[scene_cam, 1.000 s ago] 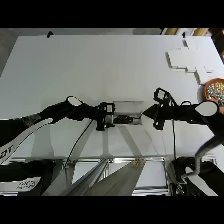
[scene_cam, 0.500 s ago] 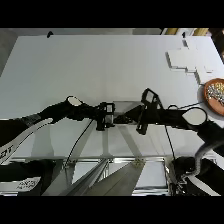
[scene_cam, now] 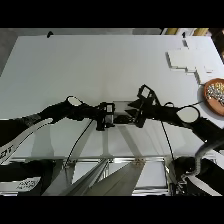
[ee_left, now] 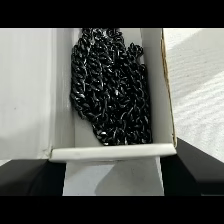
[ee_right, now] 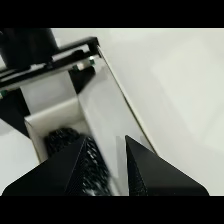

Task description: Fold the box and place the chain.

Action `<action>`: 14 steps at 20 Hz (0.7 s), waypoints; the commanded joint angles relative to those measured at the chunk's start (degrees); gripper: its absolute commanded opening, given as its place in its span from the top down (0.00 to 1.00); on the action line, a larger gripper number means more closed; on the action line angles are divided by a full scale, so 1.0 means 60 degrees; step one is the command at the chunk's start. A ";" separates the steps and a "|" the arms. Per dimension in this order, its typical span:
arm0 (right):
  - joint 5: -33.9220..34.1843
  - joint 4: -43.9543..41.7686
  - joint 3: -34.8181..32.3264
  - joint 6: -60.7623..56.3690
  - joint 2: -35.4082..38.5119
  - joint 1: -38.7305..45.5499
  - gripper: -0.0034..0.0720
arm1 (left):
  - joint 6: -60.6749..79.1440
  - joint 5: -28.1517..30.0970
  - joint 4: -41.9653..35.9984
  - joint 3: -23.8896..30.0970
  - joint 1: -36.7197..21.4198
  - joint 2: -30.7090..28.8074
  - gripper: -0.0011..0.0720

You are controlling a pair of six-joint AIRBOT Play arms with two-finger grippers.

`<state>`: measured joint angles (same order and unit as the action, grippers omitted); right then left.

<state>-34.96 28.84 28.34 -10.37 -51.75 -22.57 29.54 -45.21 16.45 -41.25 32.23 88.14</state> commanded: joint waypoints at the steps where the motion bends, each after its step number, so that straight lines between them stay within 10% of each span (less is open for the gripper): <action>1: -0.2248 0.1683 0.0033 0.0393 0.0572 0.1792 0.60 | 0.0004 0.0000 0.0000 0.0000 0.0000 -0.0004 0.97; 14: -0.2463 0.4320 -0.0248 0.3391 -0.1417 0.2477 0.62 | 0.0004 0.0000 0.0000 0.0000 0.0000 -0.0004 0.97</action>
<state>-48.56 52.95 27.44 1.10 -56.47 -6.33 29.54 -45.23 16.45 -41.25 32.23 88.14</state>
